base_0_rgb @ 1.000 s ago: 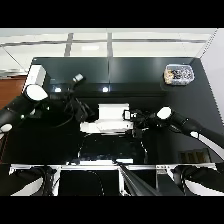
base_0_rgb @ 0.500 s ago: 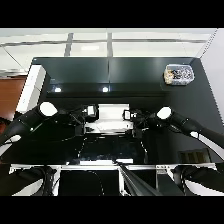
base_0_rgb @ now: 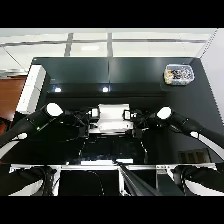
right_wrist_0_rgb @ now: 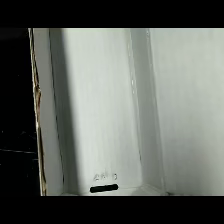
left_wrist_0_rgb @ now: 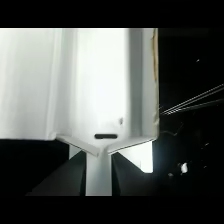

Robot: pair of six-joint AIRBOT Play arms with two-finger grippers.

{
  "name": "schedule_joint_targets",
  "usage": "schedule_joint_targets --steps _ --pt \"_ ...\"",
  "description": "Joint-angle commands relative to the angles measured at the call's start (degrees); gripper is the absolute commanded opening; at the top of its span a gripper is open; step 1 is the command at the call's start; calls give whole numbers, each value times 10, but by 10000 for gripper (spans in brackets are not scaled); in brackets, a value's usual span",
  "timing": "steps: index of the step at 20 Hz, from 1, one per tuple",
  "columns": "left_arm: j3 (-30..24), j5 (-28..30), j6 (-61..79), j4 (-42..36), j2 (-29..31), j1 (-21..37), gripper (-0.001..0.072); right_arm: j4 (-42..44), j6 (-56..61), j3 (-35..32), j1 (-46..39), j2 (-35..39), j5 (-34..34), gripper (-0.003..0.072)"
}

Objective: Fold the box and place the chain.

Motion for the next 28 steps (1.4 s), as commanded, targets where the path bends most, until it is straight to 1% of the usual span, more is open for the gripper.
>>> schedule_joint_targets --steps 1,3,5,9,10,11,12,13,14,15,16,17,19,20,21,23,25,26,27,28 --pt "0 -1 3 -52 -4 -5 171 0 0 0 0 0 0 197" --pt "0 -1 3 -83 -14 -19 171 0 0 0 0 0 0 197" --pt "0 8 3 -86 -23 -34 171 0 0 0 0 0 0 197" --pt "-1 9 -4 -87 -28 -29 171 0 0 0 0 0 0 197" --pt "-1 10 -4 -87 -28 -29 121 0 0 0 0 0 0 197" --pt "-1 10 -3 -87 -28 -29 42 0 0 0 0 0 0 197" --pt "-1 13 -3 -88 -28 -30 110 0 0 0 0 0 0 197" --pt "-1 19 -4 -90 -28 -30 391 0 0 0 0 0 0 197" --pt "-1 19 -4 -90 -28 -30 455 0 0 0 0 0 0 197" --pt "-1 16 -4 -87 -28 -29 244 0 0 0 0 0 0 197" --pt "-1 17 -4 -87 -28 -29 292 0 0 0 0 0 0 197" --pt "-1 16 -4 -89 -28 -29 421 0 0 0 0 0 0 197" --pt "2 -5 -7 -74 -20 -24 65 0 0 0 0 0 0 197" --pt "7 -18 -35 -56 -7 -18 56 0 0 0 0 0 0 197" --pt "10 -23 -77 -39 12 -10 27 0 0 0 0 0 0 197" --pt "16 -51 -145 13 64 14 27 0 0 0 0 0 0 197" --pt "16 -82 -189 78 124 45 27 0 0 0 0 0 0 197" --pt "16 -92 -232 115 150 64 27 0 0 0 0 0 0 197" --pt "15 -93 -321 148 164 85 27 0 0 0 0 0 0 197" --pt "15 -91 -443 185 166 113 27 0 0 0 0 0 0 197"
